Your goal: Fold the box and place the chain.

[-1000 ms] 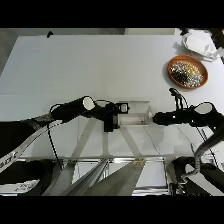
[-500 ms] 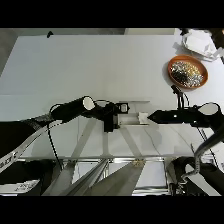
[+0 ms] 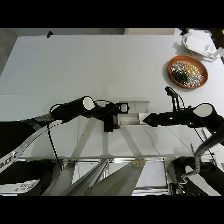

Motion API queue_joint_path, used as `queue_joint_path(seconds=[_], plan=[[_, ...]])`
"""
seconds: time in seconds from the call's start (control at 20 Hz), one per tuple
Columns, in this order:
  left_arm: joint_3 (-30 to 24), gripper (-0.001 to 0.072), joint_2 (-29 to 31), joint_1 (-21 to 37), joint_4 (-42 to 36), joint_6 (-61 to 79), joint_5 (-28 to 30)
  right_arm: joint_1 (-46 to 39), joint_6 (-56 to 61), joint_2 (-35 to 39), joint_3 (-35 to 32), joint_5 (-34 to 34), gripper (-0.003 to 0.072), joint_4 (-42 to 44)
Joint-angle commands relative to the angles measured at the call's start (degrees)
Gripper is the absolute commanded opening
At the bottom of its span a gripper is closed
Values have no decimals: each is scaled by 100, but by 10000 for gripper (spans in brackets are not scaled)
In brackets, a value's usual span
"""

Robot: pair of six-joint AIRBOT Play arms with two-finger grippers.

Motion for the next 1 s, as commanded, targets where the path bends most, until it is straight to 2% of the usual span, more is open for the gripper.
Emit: queue_joint_path(seconds=[0.0,0.2,0.4,0.75,0.95], plan=[[0,344,4,4,0,2,2,501,496,-11,114,-518,500,-459],[0,344,4,4,0,2,2,1163,1700,-225,619,-619,500,-1582],[0,344,4,4,0,2,2,1700,2822,-767,1049,-544,500,-2503],[0,344,4,4,0,0,2,2304,4000,-1445,1545,-247,500,-3390],[0,344,4,4,0,0,0,2448,4505,-1727,1576,-125,494,-3687]])
